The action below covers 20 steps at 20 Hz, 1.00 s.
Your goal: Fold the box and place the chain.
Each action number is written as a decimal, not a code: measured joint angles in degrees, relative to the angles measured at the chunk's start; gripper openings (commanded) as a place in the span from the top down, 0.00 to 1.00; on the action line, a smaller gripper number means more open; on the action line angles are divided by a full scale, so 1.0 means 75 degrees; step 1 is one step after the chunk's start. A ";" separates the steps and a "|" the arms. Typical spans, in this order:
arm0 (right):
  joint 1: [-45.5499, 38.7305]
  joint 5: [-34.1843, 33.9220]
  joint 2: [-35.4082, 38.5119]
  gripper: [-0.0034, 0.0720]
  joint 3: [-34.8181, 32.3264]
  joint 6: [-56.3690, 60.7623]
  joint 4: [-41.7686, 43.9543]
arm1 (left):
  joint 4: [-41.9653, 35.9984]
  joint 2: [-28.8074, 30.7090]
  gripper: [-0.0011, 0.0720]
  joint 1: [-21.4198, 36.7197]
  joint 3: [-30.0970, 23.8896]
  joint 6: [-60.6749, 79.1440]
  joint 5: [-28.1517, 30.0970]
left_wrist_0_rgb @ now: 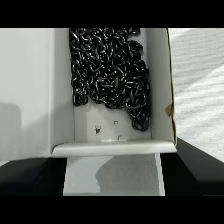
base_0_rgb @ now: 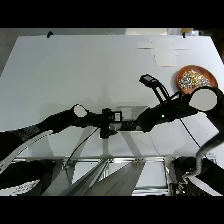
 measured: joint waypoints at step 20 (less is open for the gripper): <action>0.0294 -0.1664 -0.0216 0.71 -0.0548 0.0052 0.0000 | 0.0000 0.0000 0.80 0.0000 0.0000 0.0003 -0.0003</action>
